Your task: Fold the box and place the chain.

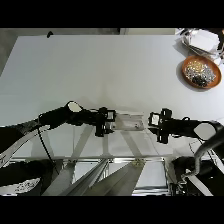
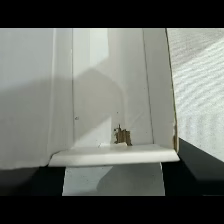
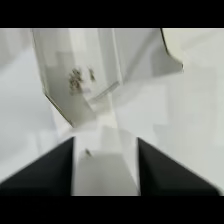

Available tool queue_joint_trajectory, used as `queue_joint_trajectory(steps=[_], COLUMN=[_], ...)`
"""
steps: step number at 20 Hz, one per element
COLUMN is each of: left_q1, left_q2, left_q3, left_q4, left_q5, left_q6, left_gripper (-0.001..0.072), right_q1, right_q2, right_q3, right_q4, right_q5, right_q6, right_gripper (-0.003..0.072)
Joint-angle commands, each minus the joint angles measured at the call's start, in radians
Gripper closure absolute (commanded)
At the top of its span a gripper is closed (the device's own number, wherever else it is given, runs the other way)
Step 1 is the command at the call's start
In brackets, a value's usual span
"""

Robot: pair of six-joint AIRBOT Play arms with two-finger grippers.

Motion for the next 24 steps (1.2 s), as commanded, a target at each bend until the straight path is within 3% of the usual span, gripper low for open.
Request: queue_joint_trajectory(steps=[1, 4, 8, 10, 16, 24], left_q1=[0.001, 0.001, 0.001, 0.001, 0.001, 0.001], left_q2=[0.0, 0.0, 0.0, 0.0, 0.0, 0.0], left_q3=[0.0, 0.0, 0.0, 0.0, 0.0, 0.0], left_q4=[0.0, 0.0, 0.0, 0.0, 0.0, 0.0], left_q5=[0.001, 0.001, 0.001, 0.001, 0.001, 0.0], left_q6=[0.0, 0.0, 0.0, 0.0, 0.0, 0.0], left_gripper=[0.05, 0.05, 0.05, 0.05, 0.05, 0.05], right_q1=[0.001, 0.001, 0.001, 0.001, 0.001, 0.001], right_q2=[0.026, -0.04, -0.225, -0.322, -0.462, -0.37], right_q3=[0.001, 0.001, 0.001, 0.001, 0.001, 0.038], right_q4=[0.361, 0.564, 0.65, 0.658, 0.637, 0.583], right_q5=[0.042, -0.115, -0.373, -0.431, -0.391, -0.311], right_q6=[-0.007, -0.113, -0.087, -0.023, 0.047, 0.049], right_gripper=[0.0669, 0.0671, 0.0671, 0.0669, 0.0669, 0.0669])
